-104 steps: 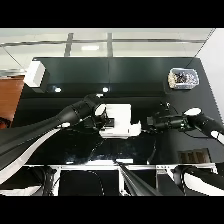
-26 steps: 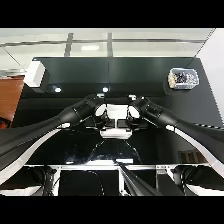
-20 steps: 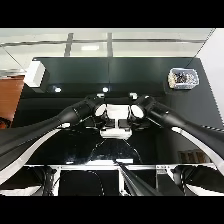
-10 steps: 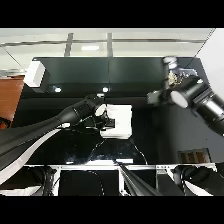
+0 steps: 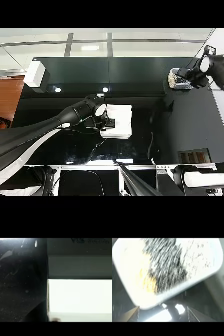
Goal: Fold the box and place the chain.
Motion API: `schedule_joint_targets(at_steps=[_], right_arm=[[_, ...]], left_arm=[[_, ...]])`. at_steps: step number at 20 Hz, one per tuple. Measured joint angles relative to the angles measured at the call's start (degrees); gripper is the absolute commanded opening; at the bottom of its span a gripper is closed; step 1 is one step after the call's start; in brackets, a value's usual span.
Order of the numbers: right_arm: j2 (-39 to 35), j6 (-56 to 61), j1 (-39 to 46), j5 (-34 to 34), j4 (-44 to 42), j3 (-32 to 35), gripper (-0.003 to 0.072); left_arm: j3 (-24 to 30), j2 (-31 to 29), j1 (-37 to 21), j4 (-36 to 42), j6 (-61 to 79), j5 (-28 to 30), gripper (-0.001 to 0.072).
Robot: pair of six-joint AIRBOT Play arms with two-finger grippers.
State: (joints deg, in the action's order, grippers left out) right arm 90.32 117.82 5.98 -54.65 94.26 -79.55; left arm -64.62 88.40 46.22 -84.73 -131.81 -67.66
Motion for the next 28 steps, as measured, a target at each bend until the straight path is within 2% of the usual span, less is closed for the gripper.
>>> schedule_joint_targets(at_steps=[2, 3, 4, 7, 9, 10, 12, 14, 17, 20, 25, 28], right_arm=[[7.6, -1.5, 2.6, -3.5, -3.0, -8.8, 0.0720], [11.0, -2.1, 3.4, -4.9, -4.1, -12.9, 0.0626], [13.8, -2.4, 3.9, -5.9, -4.8, -16.2, 0.0581], [20.5, -3.1, 4.9, -7.6, -6.3, -24.1, 0.0581], [23.2, -3.4, 5.2, -7.8, -6.9, -26.9, 0.0567], [24.1, -3.4, 5.2, -7.8, -6.9, -27.7, 0.0417], [25.5, -3.5, 5.4, -8.0, -7.0, -28.8, 0.0189], [26.1, -3.8, 5.4, -8.8, -7.1, -29.6, 0.0005], [25.8, -6.0, 5.4, -11.1, -7.5, -31.8, 0.0013], [21.4, -10.3, 5.4, -12.1, -7.4, -34.8, 0.0013], [7.8, -18.9, 5.2, -13.7, -7.4, -36.5, 0.0012], [-2.0, -23.1, 5.0, -14.4, -10.5, -36.8, 0.0010]], left_arm=[[0.0, 0.0, 0.0, 0.0, 0.0, 0.0, 0.0024], [0.0, 0.0, 0.0, 0.0, 0.0, 0.0, 0.0024], [0.0, 0.0, 0.0, 0.0, 0.0, 0.0, 0.0024], [0.0, 0.0, 0.0, 0.0, 0.0, 0.0, 0.0024], [0.0, 0.0, 0.0, -0.1, 0.0, 0.1, 0.0024], [0.0, 0.0, 0.0, 0.0, 0.0, 0.1, 0.0024], [0.0, 0.0, 0.0, 0.0, 0.0, 0.1, 0.0024], [0.0, 0.0, 0.0, 0.0, 0.0, 0.1, 0.0024], [0.0, 0.0, 0.0, 0.0, 0.0, 0.1, 0.0024], [0.0, 0.0, 0.0, 0.0, 0.0, 0.1, 0.0024], [0.0, 0.0, 0.0, 0.0, 0.0, 0.1, 0.0024], [0.0, 0.0, 0.0, 0.0, 0.0, 0.1, 0.0024]])
